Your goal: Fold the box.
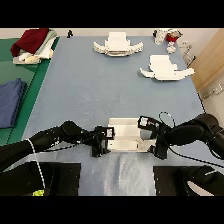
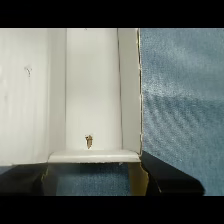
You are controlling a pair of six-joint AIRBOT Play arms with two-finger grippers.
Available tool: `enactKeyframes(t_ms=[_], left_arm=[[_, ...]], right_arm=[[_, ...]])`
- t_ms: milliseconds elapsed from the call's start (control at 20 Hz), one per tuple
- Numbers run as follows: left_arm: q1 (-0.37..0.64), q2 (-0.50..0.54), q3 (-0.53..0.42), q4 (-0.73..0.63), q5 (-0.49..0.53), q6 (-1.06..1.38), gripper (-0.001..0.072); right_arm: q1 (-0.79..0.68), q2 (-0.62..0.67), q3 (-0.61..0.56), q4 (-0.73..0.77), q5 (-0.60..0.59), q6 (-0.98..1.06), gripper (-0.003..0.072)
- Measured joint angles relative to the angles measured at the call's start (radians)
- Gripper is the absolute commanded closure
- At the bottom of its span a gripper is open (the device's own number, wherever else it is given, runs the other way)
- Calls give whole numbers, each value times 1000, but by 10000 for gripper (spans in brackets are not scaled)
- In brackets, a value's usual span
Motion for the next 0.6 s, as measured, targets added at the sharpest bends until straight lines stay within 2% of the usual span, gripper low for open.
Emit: enactKeyframes(t_ms=[150, 250, 350, 400, 500, 550, 600], left_arm=[[0, 0, 0, 0, 0, 0, 181], [0, 0, 0, 0, 0, 0, 182], [0, 0, 0, 0, 0, 0, 181], [0, 0, 0, 0, 0, 0, 182], [0, 0, 0, 0, 0, 0, 182], [0, 0, 0, 0, 0, 0, 182], [0, 0, 0, 0, 0, 0, 182]], right_arm=[[0, 0, -68, 34, 120, -180, 91], [1, -3, -92, 67, 167, -268, 130], [7, -10, -105, 94, 200, -332, 272], [13, -13, -109, 104, 216, -355, 369], [25, -20, -114, 116, 240, -385, 463], [31, -22, -115, 124, 252, -396, 544], [35, -24, -116, 134, 259, -405, 544]])
